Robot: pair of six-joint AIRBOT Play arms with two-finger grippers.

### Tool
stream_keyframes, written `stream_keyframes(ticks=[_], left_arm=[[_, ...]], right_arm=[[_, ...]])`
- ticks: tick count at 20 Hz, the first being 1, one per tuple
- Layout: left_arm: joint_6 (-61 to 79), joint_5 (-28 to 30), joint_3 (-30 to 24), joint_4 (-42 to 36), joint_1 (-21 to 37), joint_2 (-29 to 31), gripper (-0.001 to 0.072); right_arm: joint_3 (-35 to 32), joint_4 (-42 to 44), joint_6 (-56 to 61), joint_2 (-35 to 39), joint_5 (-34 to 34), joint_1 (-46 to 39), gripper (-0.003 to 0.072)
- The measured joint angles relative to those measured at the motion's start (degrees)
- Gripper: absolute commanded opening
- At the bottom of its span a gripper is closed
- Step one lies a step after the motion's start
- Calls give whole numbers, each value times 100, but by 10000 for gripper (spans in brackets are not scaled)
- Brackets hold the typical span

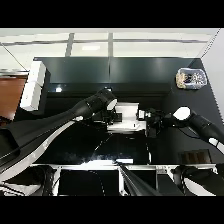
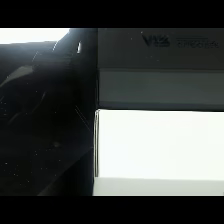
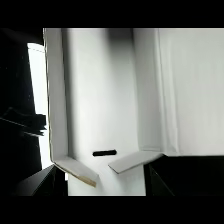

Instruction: Fold the box and place the chain.

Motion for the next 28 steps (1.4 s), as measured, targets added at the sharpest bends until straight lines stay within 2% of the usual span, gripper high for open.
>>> stream_keyframes(ticks=[3, 4, 5, 6, 7, 8, 17, 24, 25, 26, 27, 28], left_arm=[[0, -20, 0, -4, -2, 0, 25], [0, -24, 0, -7, 0, 0, 25], [0, -31, 0, -11, 0, 0, 25], [0, -33, 0, -13, 0, 0, 25], [2, -35, 0, -20, 0, 0, 25], [2, -37, 0, -24, 0, 0, 25], [28, -85, 0, -28, 0, 0, 25], [15, -61, 0, -42, 0, 0, 25], [11, -57, 0, -46, 0, 0, 25], [2, -42, 0, -52, 0, 0, 26], [2, -28, 0, -55, 0, 0, 25], [2, -28, 0, -61, 0, 0, 26]], right_arm=[[0, -142, 17, 144, -7, 2, 681], [0, -168, -24, 160, -37, 2, 551], [0, -170, -59, 160, -90, 7, 467], [0, -160, -103, 160, -107, 7, 432], [0, -131, -149, 160, -116, 7, 315], [0, -70, -160, 151, -127, 7, 244], [0, 863, -136, -240, -295, 348, 244], [0, 1117, -59, -356, -522, 492, 246], [0, 1132, -39, -361, -533, 496, 412], [0, 1147, 0, -365, -533, 496, 518], [0, 1150, 42, -365, -535, 503, 453], [0, 1152, 87, -365, -551, 503, 332]])
